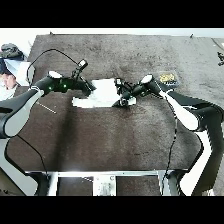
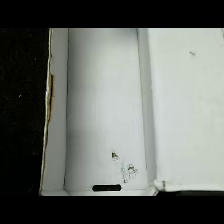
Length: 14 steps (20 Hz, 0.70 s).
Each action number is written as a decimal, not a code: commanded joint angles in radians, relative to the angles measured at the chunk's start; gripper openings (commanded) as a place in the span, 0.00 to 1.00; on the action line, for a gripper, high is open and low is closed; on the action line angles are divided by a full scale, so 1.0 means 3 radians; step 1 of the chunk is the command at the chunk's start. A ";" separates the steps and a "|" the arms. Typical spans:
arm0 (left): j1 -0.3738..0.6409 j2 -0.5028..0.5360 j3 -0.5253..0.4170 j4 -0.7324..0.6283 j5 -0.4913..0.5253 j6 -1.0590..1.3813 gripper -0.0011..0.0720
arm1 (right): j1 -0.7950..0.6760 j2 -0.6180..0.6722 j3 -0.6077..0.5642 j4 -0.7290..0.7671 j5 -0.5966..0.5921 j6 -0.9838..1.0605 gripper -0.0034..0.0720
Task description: Fold the box and place the chain.
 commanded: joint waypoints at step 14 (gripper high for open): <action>0.0011 0.0871 -0.0010 0.1064 -0.0888 -0.0020 0.13 | 0.0000 -0.0001 0.0004 -0.0003 0.0009 -0.0004 0.63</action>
